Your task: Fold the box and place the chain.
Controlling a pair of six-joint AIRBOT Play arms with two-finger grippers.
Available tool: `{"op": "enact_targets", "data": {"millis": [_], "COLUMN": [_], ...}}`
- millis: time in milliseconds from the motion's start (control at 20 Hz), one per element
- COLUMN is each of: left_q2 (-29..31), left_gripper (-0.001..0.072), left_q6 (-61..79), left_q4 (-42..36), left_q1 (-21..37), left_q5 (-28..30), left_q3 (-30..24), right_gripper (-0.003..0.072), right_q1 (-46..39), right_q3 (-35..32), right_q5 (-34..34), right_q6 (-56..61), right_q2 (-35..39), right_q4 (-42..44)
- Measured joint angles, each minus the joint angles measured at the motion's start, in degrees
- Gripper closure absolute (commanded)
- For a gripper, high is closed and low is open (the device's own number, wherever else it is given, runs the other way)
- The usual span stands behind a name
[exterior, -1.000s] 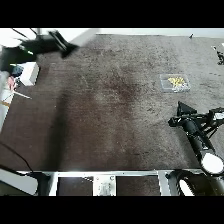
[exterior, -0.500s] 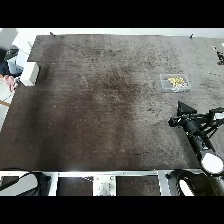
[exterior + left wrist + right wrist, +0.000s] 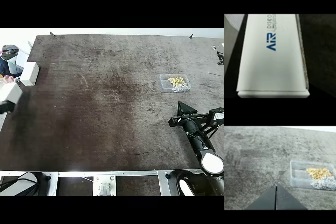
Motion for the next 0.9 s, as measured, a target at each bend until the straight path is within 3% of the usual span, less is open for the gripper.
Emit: {"op": "enact_targets", "data": {"millis": [500,550,600,650,900], "left_q2": [-5.29,-5.73,-6.08,-6.29,-6.69], "left_gripper": [0.0696,0.0530,0.0166,0.0030,0.0027], "left_q6": [6.86,7.23,7.41,7.93,9.16], "left_q4": [-0.09,-0.07,-0.02,0.15,0.35], "left_q1": [0.39,0.39,0.39,0.39,0.42], "left_q5": [2.62,2.91,3.10,3.41,2.21], "left_q3": [-3.87,-3.91,-3.87,-3.69,-0.20], "right_gripper": [0.0673,0.0673,0.0673,0.0673,0.0673], "right_q1": [0.00,0.00,0.00,0.00,0.00], "right_q3": [0.00,0.00,0.00,0.00,0.00], "right_q5": [-0.09,-0.09,-0.09,-0.09,-0.09], "right_q6": [0.00,0.00,0.00,0.00,0.00], "right_q2": [0.00,0.00,0.00,0.00,0.00], "right_q4": [0.00,0.00,0.00,0.00,0.02]}}
